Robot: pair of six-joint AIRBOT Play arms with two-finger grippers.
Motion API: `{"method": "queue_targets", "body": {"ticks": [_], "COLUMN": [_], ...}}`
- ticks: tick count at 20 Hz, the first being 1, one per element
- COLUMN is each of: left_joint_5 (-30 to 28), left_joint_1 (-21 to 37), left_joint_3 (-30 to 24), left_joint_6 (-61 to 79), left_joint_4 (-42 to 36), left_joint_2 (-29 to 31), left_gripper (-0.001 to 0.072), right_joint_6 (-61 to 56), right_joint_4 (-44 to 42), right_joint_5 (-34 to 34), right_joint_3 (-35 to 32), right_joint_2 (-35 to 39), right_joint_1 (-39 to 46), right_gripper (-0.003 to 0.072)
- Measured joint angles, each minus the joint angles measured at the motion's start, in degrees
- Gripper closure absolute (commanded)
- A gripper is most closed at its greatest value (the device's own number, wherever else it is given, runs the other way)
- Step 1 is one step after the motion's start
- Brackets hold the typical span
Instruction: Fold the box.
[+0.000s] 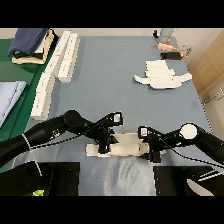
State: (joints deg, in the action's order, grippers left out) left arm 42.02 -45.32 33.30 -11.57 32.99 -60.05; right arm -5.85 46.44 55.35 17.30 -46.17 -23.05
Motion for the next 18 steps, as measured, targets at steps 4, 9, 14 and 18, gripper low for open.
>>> {"method": "queue_targets", "body": {"ticks": [4, 9, 14, 18], "left_joint_5": [0.02, 0.00, 0.00, 0.00], "left_joint_1": [0.00, 0.00, 0.00, 0.00], "left_joint_3": [0.00, 0.00, 0.00, 0.00], "left_joint_6": [-0.02, -0.02, 0.00, 0.00], "left_joint_4": [0.00, 0.00, 0.00, 0.00], "left_joint_2": [0.00, 0.00, 0.00, 0.00], "left_gripper": [0.0692, 0.0692, 0.0692, 0.0692], "right_joint_6": [4.04, 8.70, 10.43, 11.76], "right_joint_4": [-2.05, -4.79, -5.51, -5.84], "right_joint_5": [-0.81, -2.32, -2.93, -3.65], "right_joint_3": [-0.94, -1.64, -1.88, -2.38], "right_joint_2": [-1.27, -4.26, -5.14, -5.79], "right_joint_1": [1.27, 1.64, 2.47, 2.80], "right_gripper": [-0.0026, 0.0036, 0.0036, 0.0121]}}
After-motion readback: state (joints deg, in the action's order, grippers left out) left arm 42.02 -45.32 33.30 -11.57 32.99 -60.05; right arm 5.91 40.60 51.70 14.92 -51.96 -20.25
